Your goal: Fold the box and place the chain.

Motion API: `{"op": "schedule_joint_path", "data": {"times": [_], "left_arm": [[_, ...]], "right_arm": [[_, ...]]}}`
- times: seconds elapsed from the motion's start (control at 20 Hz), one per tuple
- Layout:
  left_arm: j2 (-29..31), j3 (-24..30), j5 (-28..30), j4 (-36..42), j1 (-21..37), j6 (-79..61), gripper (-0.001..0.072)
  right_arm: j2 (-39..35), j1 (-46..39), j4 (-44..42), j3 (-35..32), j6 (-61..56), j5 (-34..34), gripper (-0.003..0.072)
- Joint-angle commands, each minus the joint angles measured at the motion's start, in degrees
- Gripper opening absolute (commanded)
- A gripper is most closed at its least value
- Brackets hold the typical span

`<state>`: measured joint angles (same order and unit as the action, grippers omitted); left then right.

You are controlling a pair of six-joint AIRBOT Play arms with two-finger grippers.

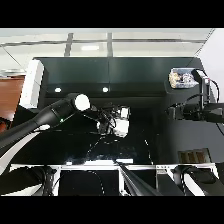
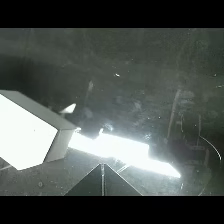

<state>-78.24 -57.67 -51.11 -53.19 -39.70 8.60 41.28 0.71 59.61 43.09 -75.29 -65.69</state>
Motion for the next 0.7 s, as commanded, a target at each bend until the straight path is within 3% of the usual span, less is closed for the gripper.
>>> {"op": "schedule_joint_path", "data": {"times": [0.0, 0.45, 0.65], "left_arm": [[2.49, -0.17, 3.28, -0.26, 0.44, 1.29, 0.0709], [0.72, -0.17, -5.25, -1.44, 1.75, 7.08, 0.0709], [-1.38, -0.17, -5.6, -1.4, 3.26, 7.08, 0.0701]], "right_arm": [[-0.02, 0.0, 0.0, 0.07, 0.0, -0.02, 0.0019], [-0.02, 0.0, 0.0, 0.07, 0.0, -0.02, 0.0018], [-0.02, 0.0, 0.0, 0.07, -0.04, -0.02, 0.0018]]}}
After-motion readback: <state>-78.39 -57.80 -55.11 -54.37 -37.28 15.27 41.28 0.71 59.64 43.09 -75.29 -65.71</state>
